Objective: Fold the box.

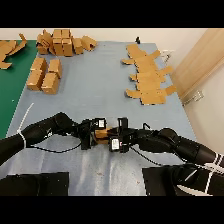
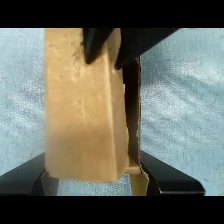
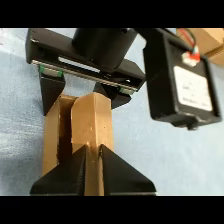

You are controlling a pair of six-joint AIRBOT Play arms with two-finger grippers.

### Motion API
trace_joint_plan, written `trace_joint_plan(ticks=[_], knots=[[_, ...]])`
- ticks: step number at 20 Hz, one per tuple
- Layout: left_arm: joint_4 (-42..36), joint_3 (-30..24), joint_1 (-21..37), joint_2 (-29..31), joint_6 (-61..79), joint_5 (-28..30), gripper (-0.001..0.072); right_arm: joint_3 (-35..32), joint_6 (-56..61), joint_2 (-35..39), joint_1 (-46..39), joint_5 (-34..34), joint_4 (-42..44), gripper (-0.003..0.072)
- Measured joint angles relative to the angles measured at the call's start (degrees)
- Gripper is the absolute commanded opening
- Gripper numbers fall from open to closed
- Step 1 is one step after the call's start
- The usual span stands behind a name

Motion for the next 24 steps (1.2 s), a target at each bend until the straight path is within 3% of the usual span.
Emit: trace_joint_plan(ticks=[11, 24], knots=[[0.0, 0.0, 0.0, 0.0, 0.0, 0.0, 0.0513, -0.1, 0.1, -1.4, 0.0, -4.2, 3.1, 0.0143], [0.0, 0.0, 0.0, 0.0, 0.0, 0.0, 0.0513, 0.0, 0.0, 0.8, 0.6, -2.6, 1.1, 0.0143]])
